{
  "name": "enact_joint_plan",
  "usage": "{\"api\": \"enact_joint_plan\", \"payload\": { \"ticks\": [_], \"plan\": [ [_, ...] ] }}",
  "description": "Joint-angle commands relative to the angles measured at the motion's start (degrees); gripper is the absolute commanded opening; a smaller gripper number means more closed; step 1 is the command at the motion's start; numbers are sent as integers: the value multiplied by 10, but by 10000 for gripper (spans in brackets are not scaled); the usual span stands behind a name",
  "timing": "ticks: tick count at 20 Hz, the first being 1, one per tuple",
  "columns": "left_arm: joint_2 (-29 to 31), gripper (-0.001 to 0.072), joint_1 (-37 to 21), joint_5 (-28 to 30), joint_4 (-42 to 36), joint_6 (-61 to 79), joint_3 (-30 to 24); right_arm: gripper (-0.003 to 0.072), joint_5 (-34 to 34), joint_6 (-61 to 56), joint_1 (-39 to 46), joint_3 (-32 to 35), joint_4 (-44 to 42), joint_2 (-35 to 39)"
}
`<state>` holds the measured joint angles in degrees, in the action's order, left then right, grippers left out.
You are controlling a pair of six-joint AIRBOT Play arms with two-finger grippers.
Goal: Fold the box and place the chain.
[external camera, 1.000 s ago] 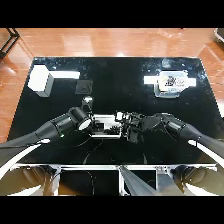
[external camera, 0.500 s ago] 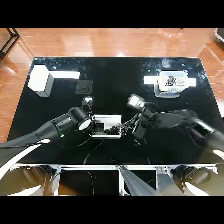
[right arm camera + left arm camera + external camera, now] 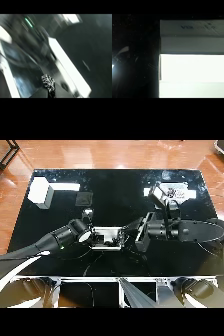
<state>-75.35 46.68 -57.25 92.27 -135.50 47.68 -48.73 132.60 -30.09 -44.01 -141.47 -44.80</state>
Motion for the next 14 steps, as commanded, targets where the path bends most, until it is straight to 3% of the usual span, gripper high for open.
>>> {"api": "enact_joint_plan", "payload": {
  "ticks": [1, 9, 14],
  "plan": [
    [0, 23, 0, 0, 0, 0, 0, 16, 56, -5, -42, -35, -70, -15],
    [0, 23, 0, 0, -2, 0, 0, 16, 72, -31, -71, -55, -73, -71],
    [0, 23, 0, 0, -2, 0, 0, 18, 27, -122, -53, -34, 70, -79]
  ]
}}
